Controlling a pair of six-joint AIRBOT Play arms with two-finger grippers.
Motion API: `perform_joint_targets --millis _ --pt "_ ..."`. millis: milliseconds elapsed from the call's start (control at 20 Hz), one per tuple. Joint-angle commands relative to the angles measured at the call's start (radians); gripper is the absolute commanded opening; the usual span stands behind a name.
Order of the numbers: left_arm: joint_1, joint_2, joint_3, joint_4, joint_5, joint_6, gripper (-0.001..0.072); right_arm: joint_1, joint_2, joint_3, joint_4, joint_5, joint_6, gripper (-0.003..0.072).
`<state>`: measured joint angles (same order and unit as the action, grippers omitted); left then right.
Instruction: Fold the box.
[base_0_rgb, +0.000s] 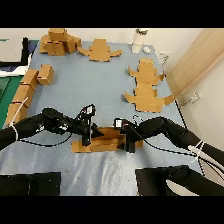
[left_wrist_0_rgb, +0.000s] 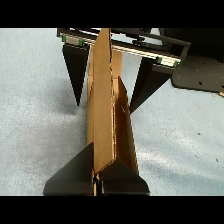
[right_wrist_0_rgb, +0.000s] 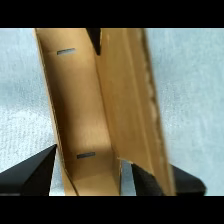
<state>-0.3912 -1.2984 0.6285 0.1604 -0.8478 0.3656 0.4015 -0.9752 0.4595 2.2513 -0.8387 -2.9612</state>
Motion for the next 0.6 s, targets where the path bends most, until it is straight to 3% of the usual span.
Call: perform_joint_targets --millis 0,550 --pt "0.000 0.000 0.000 0.000 0.000 0.000 0.0010 -0.001 -0.002 0.000 -0.007 -0.008 0.018 0.0712" --pt "0.000 0.000 0.000 0.000 0.000 0.000 0.0009 0.038 -0.003 0.001 -0.003 -0.006 0.017 0.0707"
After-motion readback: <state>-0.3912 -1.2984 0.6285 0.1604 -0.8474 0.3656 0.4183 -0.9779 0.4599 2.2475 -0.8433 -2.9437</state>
